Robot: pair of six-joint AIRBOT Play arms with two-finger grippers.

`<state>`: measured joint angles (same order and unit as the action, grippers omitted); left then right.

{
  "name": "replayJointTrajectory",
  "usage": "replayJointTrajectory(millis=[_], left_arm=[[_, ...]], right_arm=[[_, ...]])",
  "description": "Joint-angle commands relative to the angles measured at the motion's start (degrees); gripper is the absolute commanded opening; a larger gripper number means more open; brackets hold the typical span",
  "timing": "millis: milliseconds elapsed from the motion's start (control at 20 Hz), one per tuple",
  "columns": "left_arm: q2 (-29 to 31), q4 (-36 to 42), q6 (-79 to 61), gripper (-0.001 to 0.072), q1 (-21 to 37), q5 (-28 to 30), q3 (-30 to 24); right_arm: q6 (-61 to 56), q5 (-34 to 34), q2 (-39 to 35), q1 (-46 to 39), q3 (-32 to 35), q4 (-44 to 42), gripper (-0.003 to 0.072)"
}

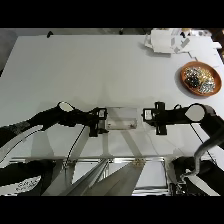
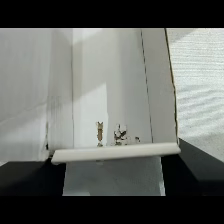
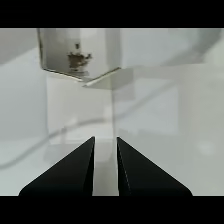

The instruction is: Fold the box and place the chain.

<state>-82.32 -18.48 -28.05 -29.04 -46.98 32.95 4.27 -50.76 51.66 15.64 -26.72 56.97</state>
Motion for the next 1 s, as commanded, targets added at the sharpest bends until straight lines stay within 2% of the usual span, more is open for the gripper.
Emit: replayJointTrajectory(millis=[0, 300, 600, 800, 950], left_arm=[[0.02, 0.0, -0.02, 0.0139, 0.0, 0.0, -0.02], [0.02, 0.0, -0.02, 0.0139, 0.0, 0.02, -0.02], [0.0, 0.0, -0.02, 0.0138, 0.0, 0.02, -0.02], [0.02, 0.0, -0.02, 0.0139, 0.0, 0.0, -0.02], [0.02, 0.0, -0.02, 0.0139, 0.0, 0.02, -0.02]], right_arm=[[17.59, 6.97, 1.18, -0.35, 5.88, -11.76, 0.0163], [26.01, 8.5, 7.52, -0.35, 6.27, -23.56, 0.0162], [27.69, 8.15, 9.31, -0.35, 6.27, -26.56, 0.0154], [31.17, 8.17, 10.97, 1.62, 6.27, -35.6, 0.0155], [33.77, 8.33, 12.11, 4.35, 6.27, -36.44, 0.0157]])
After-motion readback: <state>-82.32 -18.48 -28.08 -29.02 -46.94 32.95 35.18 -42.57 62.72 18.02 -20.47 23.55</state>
